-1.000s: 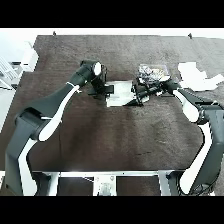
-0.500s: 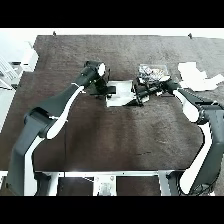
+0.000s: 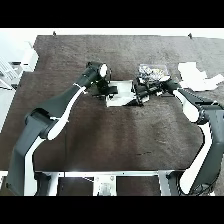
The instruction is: Fold the box and place the chain.
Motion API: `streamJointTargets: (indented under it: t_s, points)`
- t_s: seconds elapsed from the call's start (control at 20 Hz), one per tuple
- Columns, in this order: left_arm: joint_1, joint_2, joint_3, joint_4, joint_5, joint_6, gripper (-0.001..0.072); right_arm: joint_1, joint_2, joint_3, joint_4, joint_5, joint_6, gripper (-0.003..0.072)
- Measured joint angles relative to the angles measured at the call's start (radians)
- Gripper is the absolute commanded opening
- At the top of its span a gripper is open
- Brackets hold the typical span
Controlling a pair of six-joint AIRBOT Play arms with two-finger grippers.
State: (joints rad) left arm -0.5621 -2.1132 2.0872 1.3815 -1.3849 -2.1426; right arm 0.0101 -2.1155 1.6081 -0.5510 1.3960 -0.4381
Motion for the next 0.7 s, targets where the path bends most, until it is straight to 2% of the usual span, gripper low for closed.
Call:
streamJointTargets:
  t_s: [0.2, 0.25, 0.35, 0.7]
  points:
    - [0.0, -0.001, 0.0, 0.01, -0.017, -0.031, 0.0385, 0.0, 0.0, 0.0, 0.0, 0.0, 0.0, 0.0431]
    - [-0.002, -0.002, 0.0, 0.017, -0.018, -0.037, 0.0356, 0.0, 0.0, 0.0, 0.0, 0.0, 0.0, 0.0431]
    - [-0.004, -0.007, 0.0, 0.021, -0.019, -0.048, 0.0346, 0.0, 0.0, 0.0, 0.0, 0.0, 0.0, 0.0431]
    - [-0.004, -0.02, 0.0, 0.025, -0.04, -0.072, 0.0346, 0.0, 0.0, 0.0, 0.0, 0.0, 0.0, 0.0431]
